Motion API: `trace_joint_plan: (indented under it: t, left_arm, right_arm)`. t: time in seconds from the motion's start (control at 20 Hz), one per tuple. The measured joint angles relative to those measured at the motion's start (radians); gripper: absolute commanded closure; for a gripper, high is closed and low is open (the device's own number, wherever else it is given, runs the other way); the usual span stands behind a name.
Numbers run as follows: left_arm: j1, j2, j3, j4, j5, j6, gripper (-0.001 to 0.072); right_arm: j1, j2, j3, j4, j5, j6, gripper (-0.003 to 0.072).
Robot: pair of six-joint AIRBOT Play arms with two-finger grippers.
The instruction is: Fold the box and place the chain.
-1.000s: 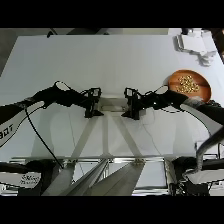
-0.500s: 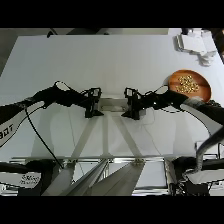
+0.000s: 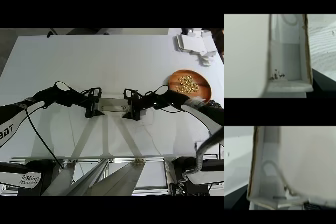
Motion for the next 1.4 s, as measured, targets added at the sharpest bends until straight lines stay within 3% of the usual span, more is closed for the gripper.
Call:
trace_joint_plan:
  t: [0.25,0.4,0.5,0.6,0.85,1.1,1.4]
  left_arm:
    - [0.000,0.000,0.000,-0.002,0.005,-0.003,0.0431]
    - [0.001,0.000,0.000,-0.001,0.002,-0.003,0.0431]
    - [0.001,0.000,0.000,-0.001,0.000,-0.001,0.0431]
    - [0.000,0.000,0.000,0.000,-0.002,0.000,0.0431]
    - [0.000,0.000,0.000,0.002,-0.005,0.000,0.0431]
    - [0.001,0.000,0.000,0.002,-0.006,0.000,0.0431]
    - [0.001,0.000,0.000,0.002,-0.008,-0.002,0.0431]
  right_arm:
    - [0.000,0.151,-0.001,-0.263,-0.001,0.223,0.0057]
    - [0.000,0.273,0.000,-0.356,0.037,0.317,0.0394]
    - [0.000,0.348,-0.001,-0.376,0.085,0.347,0.0674]
    - [0.000,0.404,-0.001,-0.350,0.124,0.366,0.0670]
    - [0.006,0.425,0.000,-0.092,0.117,0.385,0.0674]
    - [0.011,0.274,0.013,0.147,0.032,0.414,0.0674]
    - [0.011,0.067,0.097,0.322,-0.183,0.478,0.0673]
